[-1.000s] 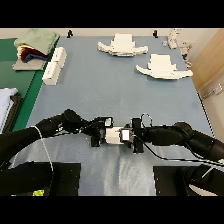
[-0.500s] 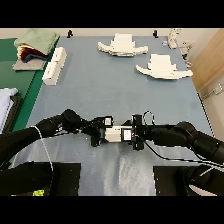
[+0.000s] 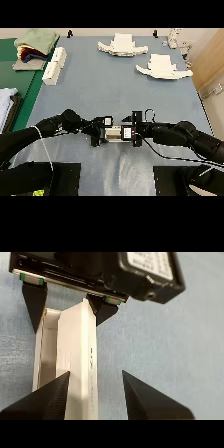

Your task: Fold the box.

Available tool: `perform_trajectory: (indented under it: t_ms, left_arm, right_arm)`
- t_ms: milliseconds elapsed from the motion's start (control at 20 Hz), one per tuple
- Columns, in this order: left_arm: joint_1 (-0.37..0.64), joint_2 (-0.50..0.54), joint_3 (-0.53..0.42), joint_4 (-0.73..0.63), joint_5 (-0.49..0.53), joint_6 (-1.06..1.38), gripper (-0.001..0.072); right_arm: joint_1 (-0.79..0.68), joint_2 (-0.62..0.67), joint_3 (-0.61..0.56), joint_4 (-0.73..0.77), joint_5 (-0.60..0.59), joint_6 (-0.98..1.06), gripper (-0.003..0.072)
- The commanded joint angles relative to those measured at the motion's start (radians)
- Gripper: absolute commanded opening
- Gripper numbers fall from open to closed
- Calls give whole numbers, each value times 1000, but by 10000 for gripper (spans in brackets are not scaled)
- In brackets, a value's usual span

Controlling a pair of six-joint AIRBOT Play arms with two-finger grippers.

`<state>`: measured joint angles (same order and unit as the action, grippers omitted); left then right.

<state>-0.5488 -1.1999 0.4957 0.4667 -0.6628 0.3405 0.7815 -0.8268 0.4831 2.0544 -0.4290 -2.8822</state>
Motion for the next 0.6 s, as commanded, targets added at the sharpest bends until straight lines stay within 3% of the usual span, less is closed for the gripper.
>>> perform_trajectory:
  t_ms: [0,550]
  left_arm:
    - [0,0,1,0,-1,0,467]
    - [0,0,1,0,-1,0,467]
  right_arm:
    - [0,-8,2,0,-2,0,517]
    - [0,-46,2,66,-149,1,517]
